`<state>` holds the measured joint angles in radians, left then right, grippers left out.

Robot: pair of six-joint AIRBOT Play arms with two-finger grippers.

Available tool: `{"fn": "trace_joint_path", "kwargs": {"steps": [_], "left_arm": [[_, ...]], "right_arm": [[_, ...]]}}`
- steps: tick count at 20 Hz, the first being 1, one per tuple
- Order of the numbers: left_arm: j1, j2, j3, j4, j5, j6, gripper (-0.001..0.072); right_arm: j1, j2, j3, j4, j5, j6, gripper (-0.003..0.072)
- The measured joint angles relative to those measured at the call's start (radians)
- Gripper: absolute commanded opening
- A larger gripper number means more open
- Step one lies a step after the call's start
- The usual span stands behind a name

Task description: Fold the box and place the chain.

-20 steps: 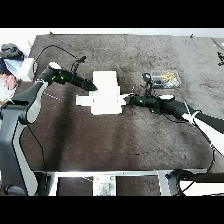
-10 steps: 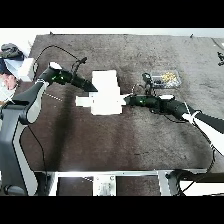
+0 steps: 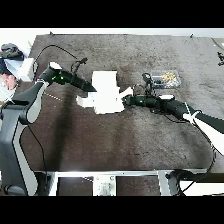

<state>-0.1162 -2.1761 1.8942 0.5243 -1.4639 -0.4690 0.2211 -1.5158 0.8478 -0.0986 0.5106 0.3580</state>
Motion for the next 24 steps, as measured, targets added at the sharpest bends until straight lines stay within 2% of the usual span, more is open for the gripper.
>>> {"fn": "trace_joint_path", "kwargs": {"steps": [5,9,14,20,24], "left_arm": [[0.0,0.003,0.0,-0.001,-0.052,0.219,0.0004],[0.0,0.022,-0.002,0.0,-0.058,0.386,0.0004],[0.0,0.065,-0.065,-0.008,-0.006,0.569,0.0004],[0.002,0.086,-0.214,-0.089,0.117,0.784,0.0003],[0.002,0.087,-0.275,-0.142,0.177,0.875,0.0004]], "right_arm": [[-0.085,0.033,0.0,-0.011,0.008,0.0,0.0408],[-0.187,0.052,0.0,-0.068,0.096,0.025,0.0408],[-0.248,0.058,0.0,-0.164,0.166,0.071,0.0409],[-0.263,0.058,0.0,-0.198,0.187,0.069,0.0409],[-0.265,0.058,0.0,-0.208,0.197,0.051,0.0409]]}}
